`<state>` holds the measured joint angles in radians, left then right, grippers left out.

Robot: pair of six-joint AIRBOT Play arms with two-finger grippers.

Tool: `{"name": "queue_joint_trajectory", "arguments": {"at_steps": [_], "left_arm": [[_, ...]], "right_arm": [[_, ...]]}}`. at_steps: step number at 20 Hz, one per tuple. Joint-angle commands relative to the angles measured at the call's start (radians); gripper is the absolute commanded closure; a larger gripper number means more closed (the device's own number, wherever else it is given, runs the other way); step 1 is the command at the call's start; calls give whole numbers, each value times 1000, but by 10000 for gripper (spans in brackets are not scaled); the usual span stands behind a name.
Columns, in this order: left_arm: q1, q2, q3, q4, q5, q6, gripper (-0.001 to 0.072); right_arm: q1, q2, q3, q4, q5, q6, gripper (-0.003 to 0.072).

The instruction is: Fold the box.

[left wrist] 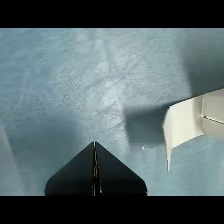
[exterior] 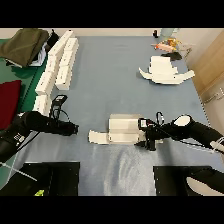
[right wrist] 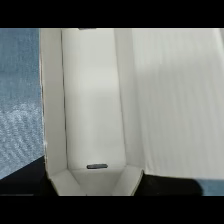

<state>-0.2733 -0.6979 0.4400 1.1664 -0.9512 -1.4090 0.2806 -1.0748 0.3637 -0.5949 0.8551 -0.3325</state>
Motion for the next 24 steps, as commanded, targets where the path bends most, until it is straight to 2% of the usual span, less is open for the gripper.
{"name": "queue_joint_trajectory", "arguments": {"at_steps": [1,3,6,9,11,14,18,19,20,21,24], "left_arm": [[119,-24,-68,-192,-34,153,694],[87,-67,-102,-291,5,205,694],[-26,-142,-112,-361,71,242,695],[-185,-204,-111,-418,257,213,695],[-255,-221,-108,-494,345,212,695],[-306,-220,-89,-567,346,212,695],[-352,-217,-37,-568,330,221,692],[-352,-217,-31,-568,329,220,632],[-352,-217,-28,-569,332,217,336],[-352,-217,-27,-569,331,210,262],[-352,-217,-23,-579,326,204,260]], "right_arm": [[-1,0,1,0,0,0,167],[-1,0,1,0,0,0,167],[-1,0,1,0,0,0,167],[-1,0,1,0,0,0,167],[-1,0,1,0,0,0,167],[-1,0,1,0,0,0,167],[-1,0,1,0,0,0,167],[-1,0,1,0,0,0,167],[-1,0,1,0,0,0,167],[-1,0,1,0,0,0,167],[-1,0,1,0,0,0,167]]}}
